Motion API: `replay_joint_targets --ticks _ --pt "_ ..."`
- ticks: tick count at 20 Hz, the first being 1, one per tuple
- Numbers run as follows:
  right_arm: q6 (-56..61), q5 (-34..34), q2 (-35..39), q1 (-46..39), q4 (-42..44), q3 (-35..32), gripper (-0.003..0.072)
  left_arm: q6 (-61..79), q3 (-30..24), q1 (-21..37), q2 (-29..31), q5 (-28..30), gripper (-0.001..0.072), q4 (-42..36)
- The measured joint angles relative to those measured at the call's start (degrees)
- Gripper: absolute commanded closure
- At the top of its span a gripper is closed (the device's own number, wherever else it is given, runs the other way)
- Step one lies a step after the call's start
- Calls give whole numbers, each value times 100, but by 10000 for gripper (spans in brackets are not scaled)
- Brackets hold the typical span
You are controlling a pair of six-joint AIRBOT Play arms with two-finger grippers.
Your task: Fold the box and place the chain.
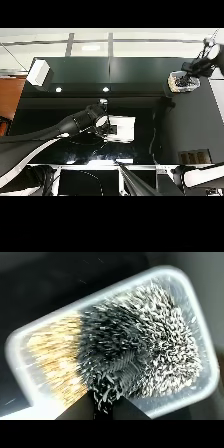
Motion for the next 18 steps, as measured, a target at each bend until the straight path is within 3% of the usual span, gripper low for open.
replay_joint_targets --ticks 10,18 --pt "-970 146 2376 -79 719 238 681 2 0 0 0 0 680 -4" --pt "-1403 1062 3786 160 1784 144 682 2 0 0 0 0 680 -87"
